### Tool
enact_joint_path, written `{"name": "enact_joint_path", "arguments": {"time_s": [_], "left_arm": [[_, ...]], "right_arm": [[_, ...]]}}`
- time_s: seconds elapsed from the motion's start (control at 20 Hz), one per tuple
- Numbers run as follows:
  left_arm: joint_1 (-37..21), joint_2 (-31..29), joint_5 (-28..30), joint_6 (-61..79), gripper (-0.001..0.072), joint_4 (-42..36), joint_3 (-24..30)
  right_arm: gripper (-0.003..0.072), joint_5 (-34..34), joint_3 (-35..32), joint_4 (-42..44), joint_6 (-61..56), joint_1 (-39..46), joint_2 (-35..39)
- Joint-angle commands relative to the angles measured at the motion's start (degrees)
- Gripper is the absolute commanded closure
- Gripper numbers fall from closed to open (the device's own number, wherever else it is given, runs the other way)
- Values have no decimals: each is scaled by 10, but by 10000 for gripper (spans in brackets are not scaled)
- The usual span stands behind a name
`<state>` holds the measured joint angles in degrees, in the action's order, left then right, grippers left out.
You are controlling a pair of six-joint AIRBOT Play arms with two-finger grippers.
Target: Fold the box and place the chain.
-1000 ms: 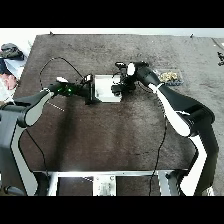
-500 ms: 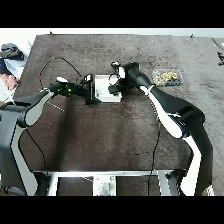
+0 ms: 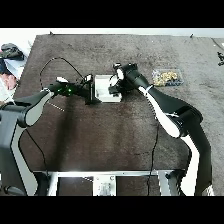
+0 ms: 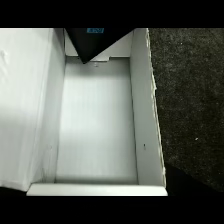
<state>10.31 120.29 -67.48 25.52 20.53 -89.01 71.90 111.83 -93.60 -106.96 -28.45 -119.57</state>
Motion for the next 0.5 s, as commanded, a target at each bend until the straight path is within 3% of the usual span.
{"name": "enact_joint_path", "arguments": {"time_s": [0.0, 0.3, 0.35, 0.4, 0.45], "left_arm": [[-1, 0, 0, 0, 232, 0, 0], [-1, 0, 0, 0, 232, 0, 0], [-1, 0, 0, 0, 232, 0, 0], [-1, 0, 0, 0, 232, 0, 0], [-1, 0, 0, 0, 232, 0, 0]], "right_arm": [[209, 2, 13, 4, -9, 0, -1], [211, 30, 26, 15, -9, 4, 0], [229, 30, 26, 15, -9, 4, 0], [357, 29, 26, 15, -17, 5, 0], [362, 29, 26, 16, -24, 6, 0]]}}
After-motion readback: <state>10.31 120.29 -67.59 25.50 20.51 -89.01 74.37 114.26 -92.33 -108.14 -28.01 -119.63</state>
